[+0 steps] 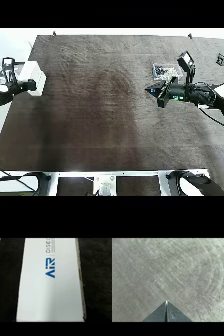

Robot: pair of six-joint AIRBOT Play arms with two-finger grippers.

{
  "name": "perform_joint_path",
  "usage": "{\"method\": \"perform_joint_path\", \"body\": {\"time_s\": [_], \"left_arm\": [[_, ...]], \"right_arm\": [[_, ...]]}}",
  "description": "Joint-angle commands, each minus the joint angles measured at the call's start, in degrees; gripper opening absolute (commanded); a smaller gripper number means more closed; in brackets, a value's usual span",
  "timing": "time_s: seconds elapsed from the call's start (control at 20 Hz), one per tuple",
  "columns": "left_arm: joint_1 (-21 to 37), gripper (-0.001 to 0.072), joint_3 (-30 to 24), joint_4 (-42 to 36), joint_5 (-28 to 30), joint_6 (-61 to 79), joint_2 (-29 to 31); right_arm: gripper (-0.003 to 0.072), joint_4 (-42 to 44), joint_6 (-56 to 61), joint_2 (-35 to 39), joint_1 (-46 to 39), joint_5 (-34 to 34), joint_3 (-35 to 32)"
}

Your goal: Fold the box and place the chain.

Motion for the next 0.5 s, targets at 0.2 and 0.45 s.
{"method": "perform_joint_path", "body": {"time_s": [0.2, 0.45], "left_arm": [[0.07, 0.0020, 2.40, -1.79, -0.50, 1.01, -3.52], [0.07, 0.0020, 2.36, -1.79, 0.55, 0.57, -3.63]], "right_arm": [[0.0013, 0.13, 0.02, -0.17, 0.00, -0.59, -1.22], [0.0013, 0.13, 0.02, -0.17, 0.00, -0.68, -1.22]]}}
